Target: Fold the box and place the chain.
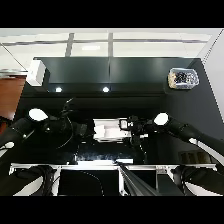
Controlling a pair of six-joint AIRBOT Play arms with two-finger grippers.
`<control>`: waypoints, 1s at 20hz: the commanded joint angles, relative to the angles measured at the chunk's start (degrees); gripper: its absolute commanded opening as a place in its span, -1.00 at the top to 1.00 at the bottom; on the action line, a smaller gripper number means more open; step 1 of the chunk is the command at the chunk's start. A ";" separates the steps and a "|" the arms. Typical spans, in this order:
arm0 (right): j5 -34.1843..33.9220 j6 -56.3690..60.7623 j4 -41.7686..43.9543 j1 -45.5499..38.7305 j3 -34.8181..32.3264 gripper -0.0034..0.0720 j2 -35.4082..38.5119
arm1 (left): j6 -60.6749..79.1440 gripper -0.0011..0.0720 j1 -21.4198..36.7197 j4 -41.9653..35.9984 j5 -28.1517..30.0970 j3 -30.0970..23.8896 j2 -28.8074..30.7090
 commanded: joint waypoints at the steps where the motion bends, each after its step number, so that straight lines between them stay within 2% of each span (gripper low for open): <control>1: 0.00 0.02 0.02 0.04 -0.02 -0.04 0.00 | -5.64 -0.62 -6.78 0.48 10.23 0.20 0.28; 5: 0.00 0.02 0.02 0.04 -0.02 -0.04 0.00 | -14.91 -0.62 -11.87 4.37 14.91 0.20 0.28; 10: -0.04 0.07 0.02 0.04 -0.02 -0.04 0.00 | -33.53 -0.61 -18.86 17.27 19.28 1.01 0.28; 13: -0.04 0.07 0.02 0.04 -0.02 -0.04 0.00 | -49.29 -0.61 -23.43 32.72 17.75 4.35 0.28; 16: -0.04 0.07 0.02 0.04 -0.02 -0.04 0.00 | -64.02 -0.61 -27.32 45.94 13.73 7.58 -0.02; 20: -0.07 0.07 0.02 0.04 -0.02 -0.04 0.00 | -71.56 -0.60 -31.39 52.04 7.37 11.28 -1.92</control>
